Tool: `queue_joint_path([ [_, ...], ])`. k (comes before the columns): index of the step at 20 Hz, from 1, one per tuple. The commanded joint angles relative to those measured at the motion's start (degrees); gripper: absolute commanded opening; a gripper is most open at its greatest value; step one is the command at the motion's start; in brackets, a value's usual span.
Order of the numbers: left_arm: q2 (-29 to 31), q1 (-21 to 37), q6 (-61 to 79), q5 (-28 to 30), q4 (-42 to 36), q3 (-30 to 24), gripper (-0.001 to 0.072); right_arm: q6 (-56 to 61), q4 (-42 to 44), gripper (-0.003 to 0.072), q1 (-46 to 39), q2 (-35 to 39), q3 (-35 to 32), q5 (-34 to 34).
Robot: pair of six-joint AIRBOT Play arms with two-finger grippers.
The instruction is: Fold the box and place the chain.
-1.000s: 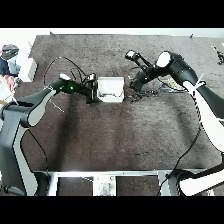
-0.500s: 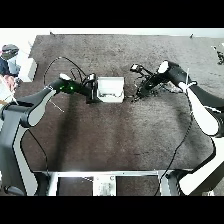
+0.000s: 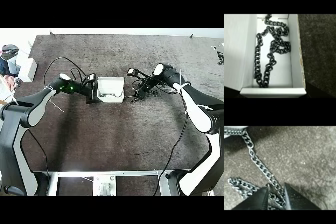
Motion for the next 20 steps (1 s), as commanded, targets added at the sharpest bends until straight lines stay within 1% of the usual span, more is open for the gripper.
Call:
queue_joint_path([
  [1, 0.0, 0.0, 0.0, 0.0, 0.0, 0.1, 0.0485, -1.2, -0.7, 0.0080, 0.1, -0.3, 0.0, 0.0],
  [2, 0.0, 0.0, 0.0, 0.0, 0.0, 0.1, 0.0485, -1.2, -1.0, 0.0060, 0.1, -0.2, 0.1, 0.2],
  [3, 0.0, 0.0, 0.0, 0.0, 0.0, 0.1, 0.0485, -1.3, -0.9, 0.0011, 0.1, 0.0, 0.1, 0.5],
  [6, 0.0, 0.0, 0.0, 0.0, 0.0, 0.1, 0.0485, -1.3, 3.0, 0.0011, 0.1, 3.9, 0.1, 2.5],
  [9, 0.0, 0.0, 0.0, 0.0, 0.0, 0.1, 0.0485, 0.0, 9.1, 0.0010, 0.2, 11.9, 0.0, 2.7],
  [11, 0.0, 0.0, 0.0, 0.0, 0.0, 0.0, 0.0485, 0.4, 11.7, 0.0010, 1.0, 16.8, 0.0, 2.6],
  [13, 0.0, 0.0, 0.0, 0.0, 0.0, 0.1, 0.0485, 0.5, 12.2, 0.0010, 2.8, 21.0, 0.1, 2.1],
  [15, 0.0, 0.0, 0.0, 0.0, 0.0, 0.1, 0.0485, 1.3, 12.2, 0.0010, 5.4, 24.0, 0.3, -0.7],
  [18, 0.0, 0.0, 0.0, 0.0, 0.0, 0.1, 0.0485, 3.1, 11.9, 0.0009, 9.9, 24.7, 5.1, -2.1],
  [20, 0.0, 0.0, 0.0, 0.0, 0.0, 0.1, 0.0485, 3.4, 10.5, 0.0009, 12.6, 24.7, 7.9, -4.3],
])
